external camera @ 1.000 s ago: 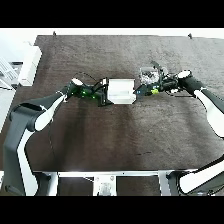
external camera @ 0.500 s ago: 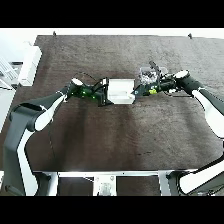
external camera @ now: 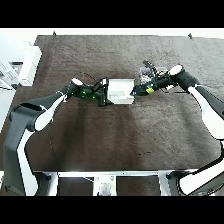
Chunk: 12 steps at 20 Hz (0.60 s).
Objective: Fold the box and place the chain.
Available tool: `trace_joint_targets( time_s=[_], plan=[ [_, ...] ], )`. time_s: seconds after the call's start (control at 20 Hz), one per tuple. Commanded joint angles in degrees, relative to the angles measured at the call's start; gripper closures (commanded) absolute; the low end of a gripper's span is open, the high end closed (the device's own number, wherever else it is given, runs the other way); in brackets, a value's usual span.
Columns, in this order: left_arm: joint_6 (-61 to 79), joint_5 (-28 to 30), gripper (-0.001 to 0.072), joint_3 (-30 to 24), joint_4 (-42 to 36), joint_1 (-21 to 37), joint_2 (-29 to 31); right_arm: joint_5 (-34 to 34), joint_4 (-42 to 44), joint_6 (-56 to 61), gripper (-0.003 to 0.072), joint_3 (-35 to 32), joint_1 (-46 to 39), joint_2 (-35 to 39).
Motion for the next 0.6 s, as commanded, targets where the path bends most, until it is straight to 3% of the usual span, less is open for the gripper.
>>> trace_joint_targets(
  time_s=[0.0, 0.55],
  plan=[
    [0.0, -0.1, 0.0182, 0.0, 0.0, 0.0, 0.0, -0.8, -6.6, 7.8, 0.0234, 3.4, 1.9, 0.0],
    [0.0, -0.2, 0.0183, 0.0, 0.0, 0.0, 0.0, -4.8, -20.1, 21.4, 0.0235, 4.2, 8.7, 0.0]
  ],
)
